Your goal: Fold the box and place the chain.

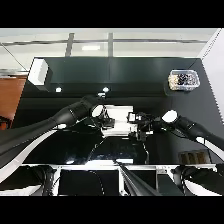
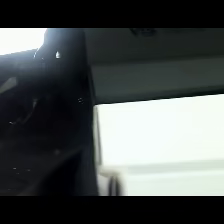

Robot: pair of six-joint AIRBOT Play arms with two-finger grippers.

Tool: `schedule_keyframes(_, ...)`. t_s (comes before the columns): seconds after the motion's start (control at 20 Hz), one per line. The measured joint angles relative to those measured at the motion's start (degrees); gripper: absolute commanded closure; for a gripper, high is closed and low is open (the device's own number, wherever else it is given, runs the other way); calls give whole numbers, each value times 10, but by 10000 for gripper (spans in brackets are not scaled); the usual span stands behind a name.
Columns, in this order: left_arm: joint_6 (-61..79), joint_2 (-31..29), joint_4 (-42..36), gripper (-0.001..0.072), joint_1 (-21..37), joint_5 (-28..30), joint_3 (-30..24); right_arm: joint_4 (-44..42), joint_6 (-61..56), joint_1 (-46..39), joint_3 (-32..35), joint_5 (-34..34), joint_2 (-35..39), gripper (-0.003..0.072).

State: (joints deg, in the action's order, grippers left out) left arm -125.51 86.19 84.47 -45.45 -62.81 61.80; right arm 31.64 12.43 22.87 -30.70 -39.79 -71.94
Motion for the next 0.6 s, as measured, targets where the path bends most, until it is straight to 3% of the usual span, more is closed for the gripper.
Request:
schedule_keyframes(0.15, -6, 1, 3, 684, -1, 3, 3, -2, -1, 0, 0, -2, 0, 252)
schedule_keyframes(0.2, -7, 1, 2, 649, -1, 4, 3, -1, -1, 0, 0, -1, 0, 252)
schedule_keyframes(0.3, -5, 1, 2, 278, -1, 5, 4, 1, 1, 0, 0, -1, 0, 253)
schedule_keyframes(0.35, -6, 1, 2, 237, -1, 7, 4, 1, 1, 0, 0, -1, 0, 252)
schedule_keyframes(0.45, -10, 1, 2, 239, -1, 9, 4, 1, 1, 0, 0, 0, 0, 252)
schedule_keyframes(0.5, -14, 1, 2, 283, -1, 10, 4, 1, 1, 0, 0, 0, 0, 253)
schedule_keyframes(0.6, -19, 1, 2, 628, -1, 16, 4, 1, 1, 0, 0, 0, 0, 253)
